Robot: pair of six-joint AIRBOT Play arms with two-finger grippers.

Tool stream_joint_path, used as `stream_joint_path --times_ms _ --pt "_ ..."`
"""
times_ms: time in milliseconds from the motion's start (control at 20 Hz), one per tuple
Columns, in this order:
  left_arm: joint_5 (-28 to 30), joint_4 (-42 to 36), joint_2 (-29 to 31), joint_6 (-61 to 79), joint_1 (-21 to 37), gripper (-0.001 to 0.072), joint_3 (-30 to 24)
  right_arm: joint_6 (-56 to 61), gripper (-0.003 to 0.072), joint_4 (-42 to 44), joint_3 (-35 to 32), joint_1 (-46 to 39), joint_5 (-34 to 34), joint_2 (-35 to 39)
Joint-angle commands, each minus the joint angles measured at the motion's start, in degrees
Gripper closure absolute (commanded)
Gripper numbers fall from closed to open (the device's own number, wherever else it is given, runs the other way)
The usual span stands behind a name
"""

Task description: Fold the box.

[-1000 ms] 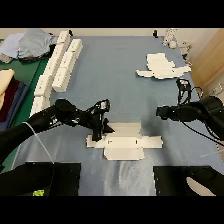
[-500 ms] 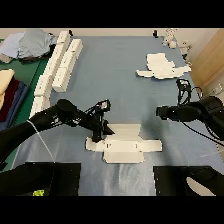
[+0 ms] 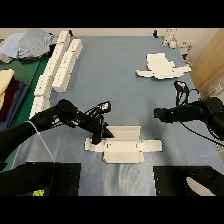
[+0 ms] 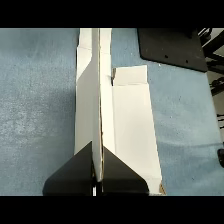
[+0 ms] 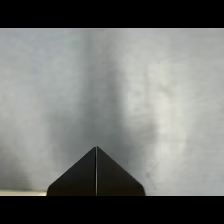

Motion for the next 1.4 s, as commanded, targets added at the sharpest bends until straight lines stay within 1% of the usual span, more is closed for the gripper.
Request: stream_joint_path --times_ms 0,100,200,300,450,500,550,600,650,800,1000,1050,1150,1250,1350 --pt "0.0 0.5 0.0 -0.3 0.0 0.0694 0.0 -7.9 0.0687 12.1 0.1 2.1 -9.0 2.0" --pt "0.0 0.5 0.0 -0.3 0.0 0.0695 0.0 -7.8 0.0687 12.4 0.0 7.0 -15.0 5.4" --pt "0.0 0.5 0.0 -0.3 0.0 0.0695 0.0 -5.4 0.0687 13.5 -0.4 14.8 -18.0 9.5" --pt "0.0 0.5 0.0 -0.3 0.0 0.0695 0.0 -4.7 0.0687 14.6 -1.6 24.2 -17.6 12.4" --pt "0.0 0.5 0.0 -0.3 0.0 0.0695 0.0 -9.4 0.0684 12.4 -4.6 41.7 -12.9 13.7" --pt "-0.1 0.5 0.0 -0.3 0.0 0.0695 0.0 -12.6 0.0594 10.3 -5.4 46.4 -11.5 13.2" --pt "0.0 0.5 0.0 -0.3 0.0 0.0695 0.0 -15.2 0.0252 6.8 -5.9 50.4 -10.0 12.2" --pt "0.0 0.5 0.0 -0.3 0.0 0.0695 0.0 -16.7 0.0054 2.6 -6.1 53.5 -8.9 10.6" --pt "-0.1 0.5 0.0 -0.3 0.0 0.0694 0.0 -17.4 0.0003 -1.4 -6.1 55.6 -8.2 9.0" --pt "0.0 0.5 0.0 -0.3 0.0 0.0695 0.0 -18.4 0.0002 -10.0 -6.1 58.3 -6.3 2.8" --pt "0.0 0.5 0.0 -0.3 0.0 0.0695 0.0 -18.3 0.0003 -12.5 -6.1 59.4 -0.4 -2.8" --pt "0.0 0.5 0.0 -0.3 0.0 0.0695 0.0 -16.7 0.0004 -13.7 -6.1 59.4 1.3 -3.8" --pt "0.0 0.5 0.0 -0.3 0.0 0.0695 0.0 -9.7 0.0005 -19.0 -6.1 59.4 2.7 -5.4" --pt "0.0 0.5 0.0 -0.3 0.0 0.0695 0.0 -3.7 0.0006 -23.0 -6.0 59.4 2.4 -5.5" --pt "0.0 0.5 0.0 -0.3 0.0 0.0695 0.0 -0.5 0.0007 -24.5 -5.5 59.4 0.6 -5.1"
